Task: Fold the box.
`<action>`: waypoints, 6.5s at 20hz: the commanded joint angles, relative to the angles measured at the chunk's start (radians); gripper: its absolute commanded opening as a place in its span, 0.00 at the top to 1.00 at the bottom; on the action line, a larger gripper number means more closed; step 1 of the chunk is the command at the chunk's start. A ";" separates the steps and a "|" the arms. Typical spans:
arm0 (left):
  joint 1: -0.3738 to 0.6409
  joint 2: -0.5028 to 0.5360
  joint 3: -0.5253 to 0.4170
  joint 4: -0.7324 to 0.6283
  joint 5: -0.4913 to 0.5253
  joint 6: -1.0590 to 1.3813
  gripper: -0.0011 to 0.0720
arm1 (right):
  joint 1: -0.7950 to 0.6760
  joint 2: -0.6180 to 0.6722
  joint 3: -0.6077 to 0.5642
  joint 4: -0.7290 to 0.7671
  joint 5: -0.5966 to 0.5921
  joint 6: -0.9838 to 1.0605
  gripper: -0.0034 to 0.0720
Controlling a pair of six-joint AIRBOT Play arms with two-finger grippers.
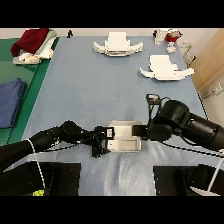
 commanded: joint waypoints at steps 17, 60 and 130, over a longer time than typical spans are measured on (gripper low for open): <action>0.000 0.000 0.000 0.000 0.000 0.000 0.26 | -0.789 -0.409 0.044 1.117 -0.135 -1.516 0.95; 0.000 0.000 0.000 0.000 0.000 0.001 0.26 | -0.117 0.262 -0.487 0.822 0.777 -1.679 0.47; 0.000 0.000 0.000 0.000 0.000 0.000 0.26 | 0.127 0.165 -0.417 0.348 0.830 -1.711 0.58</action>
